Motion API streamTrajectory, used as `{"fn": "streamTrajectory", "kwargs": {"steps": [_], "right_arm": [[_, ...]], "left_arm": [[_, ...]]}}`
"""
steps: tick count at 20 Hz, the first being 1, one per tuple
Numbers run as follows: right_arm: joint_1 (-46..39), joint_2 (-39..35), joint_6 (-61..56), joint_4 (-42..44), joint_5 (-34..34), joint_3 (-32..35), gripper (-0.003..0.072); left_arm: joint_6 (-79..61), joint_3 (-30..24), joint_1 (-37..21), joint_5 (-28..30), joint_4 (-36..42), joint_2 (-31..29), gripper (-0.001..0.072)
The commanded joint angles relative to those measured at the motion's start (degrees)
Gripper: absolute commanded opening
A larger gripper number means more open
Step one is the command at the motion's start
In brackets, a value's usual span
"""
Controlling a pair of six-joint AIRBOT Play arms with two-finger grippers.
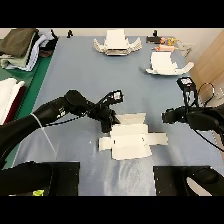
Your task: Fold the box.
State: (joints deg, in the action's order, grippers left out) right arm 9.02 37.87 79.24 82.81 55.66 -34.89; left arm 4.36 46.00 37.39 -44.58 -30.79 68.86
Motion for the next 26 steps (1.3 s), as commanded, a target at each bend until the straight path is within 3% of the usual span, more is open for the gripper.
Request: {"fn": "streamTrajectory", "kwargs": {"steps": [1,6,11,14,22,23,26], "right_arm": [[0.0,0.04,-2.36,-0.31,-0.57,-0.26,0.0299],[0.0,0.04,-3.98,-0.52,-3.08,-0.24,0.0297],[0.02,0.04,-4.87,-0.26,-3.34,-0.24,0.0291],[0.0,0.04,-4.87,0.15,-3.41,-0.22,0.0269],[0.02,0.04,-4.85,1.86,-3.96,-0.13,0.026],[0.02,0.04,-4.85,1.95,-3.93,-0.13,0.026],[0.02,0.04,-4.85,2.12,-3.96,-0.13,0.026]], "left_arm": [[-0.33,-1.2,2.78,7.13,-4.59,-5.64,0.0012],[-0.26,-4.76,4.15,13.88,-5.46,-11.91,0.0012],[-0.26,-12.76,11.98,28.02,-5.42,-12.55,0.0012],[-0.26,-15.3,14.8,31.69,-5.38,-12.0,0.0012],[1.53,-15.52,15.37,30.49,-5.29,-11.8,0.0014],[1.55,-15.04,14.86,28.44,-5.31,-12.07,0.0014],[4.13,-11.43,9.01,13.75,-5.49,-12.31,0.0014]]}}
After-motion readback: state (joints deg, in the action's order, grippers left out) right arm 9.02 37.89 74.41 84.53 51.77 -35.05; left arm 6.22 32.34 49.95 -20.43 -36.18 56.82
